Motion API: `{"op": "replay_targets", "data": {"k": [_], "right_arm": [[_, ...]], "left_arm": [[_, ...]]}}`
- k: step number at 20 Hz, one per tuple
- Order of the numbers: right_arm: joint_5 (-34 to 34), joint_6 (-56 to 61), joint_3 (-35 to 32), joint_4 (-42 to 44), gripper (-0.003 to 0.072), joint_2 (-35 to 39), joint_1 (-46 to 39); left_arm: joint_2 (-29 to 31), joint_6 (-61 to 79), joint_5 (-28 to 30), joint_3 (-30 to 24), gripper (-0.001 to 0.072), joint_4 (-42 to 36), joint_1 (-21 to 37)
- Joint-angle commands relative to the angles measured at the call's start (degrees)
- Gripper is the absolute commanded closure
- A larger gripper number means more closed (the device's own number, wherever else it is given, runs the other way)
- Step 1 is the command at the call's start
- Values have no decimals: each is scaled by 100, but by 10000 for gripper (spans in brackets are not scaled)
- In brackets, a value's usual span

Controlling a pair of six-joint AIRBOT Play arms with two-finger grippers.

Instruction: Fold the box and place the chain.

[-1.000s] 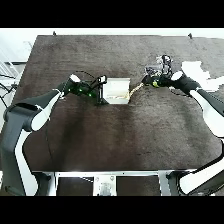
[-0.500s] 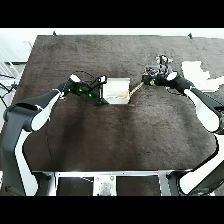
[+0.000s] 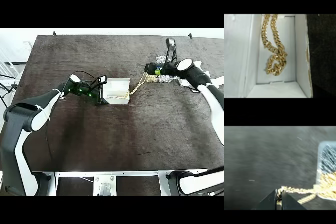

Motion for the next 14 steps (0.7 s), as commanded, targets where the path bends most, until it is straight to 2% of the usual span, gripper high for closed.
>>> {"op": "replay_targets", "data": {"k": [1,8,14], "right_arm": [[538,-131,0,-166,673,992,149],[820,-107,-15,-715,673,2529,1032],[802,-57,-26,-791,674,2824,1996]], "left_arm": [[2,2,0,0,309,2,2],[2,2,0,0,309,2,2],[2,0,0,0,308,2,2]]}}
